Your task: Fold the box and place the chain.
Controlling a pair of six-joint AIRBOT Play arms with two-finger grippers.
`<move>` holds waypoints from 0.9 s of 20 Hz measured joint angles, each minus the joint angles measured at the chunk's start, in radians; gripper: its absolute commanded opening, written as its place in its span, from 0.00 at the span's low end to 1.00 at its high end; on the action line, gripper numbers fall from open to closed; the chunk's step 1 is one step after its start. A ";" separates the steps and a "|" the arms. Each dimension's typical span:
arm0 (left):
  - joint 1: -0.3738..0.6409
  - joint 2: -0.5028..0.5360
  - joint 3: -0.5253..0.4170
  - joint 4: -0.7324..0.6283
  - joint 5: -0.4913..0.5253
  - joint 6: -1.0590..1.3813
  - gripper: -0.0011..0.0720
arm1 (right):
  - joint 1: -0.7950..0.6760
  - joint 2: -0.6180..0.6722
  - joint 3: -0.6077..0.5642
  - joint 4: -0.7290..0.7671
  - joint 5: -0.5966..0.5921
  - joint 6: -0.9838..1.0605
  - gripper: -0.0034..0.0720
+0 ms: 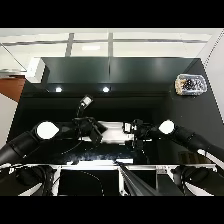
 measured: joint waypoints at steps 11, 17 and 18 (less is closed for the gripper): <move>-0.042 -0.147 -0.010 -0.045 0.317 0.016 0.06 | 0.000 0.000 0.000 0.000 0.000 0.000 0.80; -0.041 -0.167 -0.010 -0.008 0.269 0.031 0.06 | 0.000 0.000 0.000 -0.001 0.002 -0.001 0.80; -0.037 -0.161 -0.008 0.013 0.260 0.034 0.06 | 0.000 0.000 0.000 -0.001 0.004 -0.001 0.80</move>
